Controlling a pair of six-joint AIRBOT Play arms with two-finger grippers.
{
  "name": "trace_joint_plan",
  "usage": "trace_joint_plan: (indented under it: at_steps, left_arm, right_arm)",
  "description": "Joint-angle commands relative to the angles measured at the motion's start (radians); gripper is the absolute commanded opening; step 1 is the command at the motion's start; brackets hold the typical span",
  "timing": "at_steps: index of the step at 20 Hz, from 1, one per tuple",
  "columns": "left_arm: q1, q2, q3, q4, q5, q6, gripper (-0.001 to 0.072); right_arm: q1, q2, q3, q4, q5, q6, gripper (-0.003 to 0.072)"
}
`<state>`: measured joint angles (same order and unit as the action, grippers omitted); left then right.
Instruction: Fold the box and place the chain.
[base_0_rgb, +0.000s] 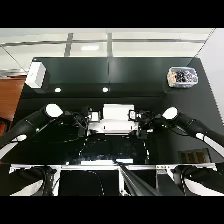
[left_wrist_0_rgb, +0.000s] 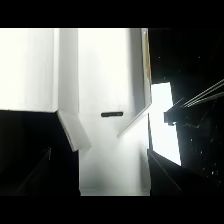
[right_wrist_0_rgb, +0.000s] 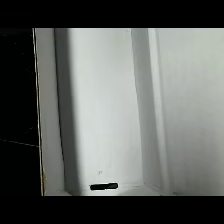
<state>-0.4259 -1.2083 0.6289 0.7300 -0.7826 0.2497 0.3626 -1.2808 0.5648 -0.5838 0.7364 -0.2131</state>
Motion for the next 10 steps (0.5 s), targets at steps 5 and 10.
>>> trace_joint_plan:
  at_steps: [5, 10]
  left_arm:
    - [-0.011, -0.034, 0.0, -0.122, -0.011, 0.035, 0.0218]
    - [-0.013, -0.035, -0.001, -0.163, -0.013, 0.035, 0.0218]
  right_arm:
    - [0.001, -0.001, 0.0, 0.0, 0.0, 0.0, 0.0475]
    - [0.001, -0.001, 0.0, 0.0, 0.0, 0.0, 0.0474]
